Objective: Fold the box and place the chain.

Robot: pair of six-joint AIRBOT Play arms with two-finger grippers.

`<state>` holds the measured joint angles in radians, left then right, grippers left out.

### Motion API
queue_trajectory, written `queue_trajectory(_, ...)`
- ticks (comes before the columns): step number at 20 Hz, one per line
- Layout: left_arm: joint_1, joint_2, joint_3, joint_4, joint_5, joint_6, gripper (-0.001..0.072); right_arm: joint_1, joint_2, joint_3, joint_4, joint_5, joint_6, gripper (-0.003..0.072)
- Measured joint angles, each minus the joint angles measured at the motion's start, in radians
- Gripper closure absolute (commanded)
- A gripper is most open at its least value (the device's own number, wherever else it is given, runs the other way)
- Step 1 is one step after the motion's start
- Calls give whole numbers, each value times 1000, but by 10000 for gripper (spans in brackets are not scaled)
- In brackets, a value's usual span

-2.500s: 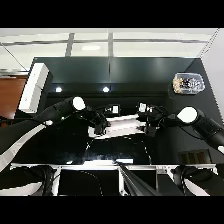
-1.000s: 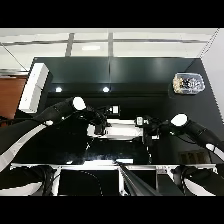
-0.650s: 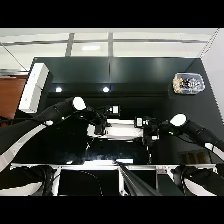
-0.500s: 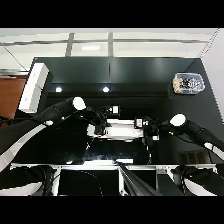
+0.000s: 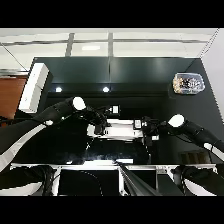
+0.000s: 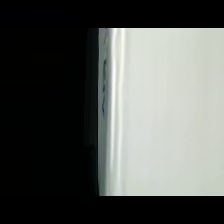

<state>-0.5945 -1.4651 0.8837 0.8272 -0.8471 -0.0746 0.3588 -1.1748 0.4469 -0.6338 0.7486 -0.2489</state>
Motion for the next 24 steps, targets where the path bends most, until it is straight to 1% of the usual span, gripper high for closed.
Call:
queue_trajectory(12,0,0,0,-1,1,0,678,7,-3,0,-24,-24,37,87)
queue_trajectory(24,0,0,0,-2,4,0,678,-21,-3,-1,-25,-11,44,87)
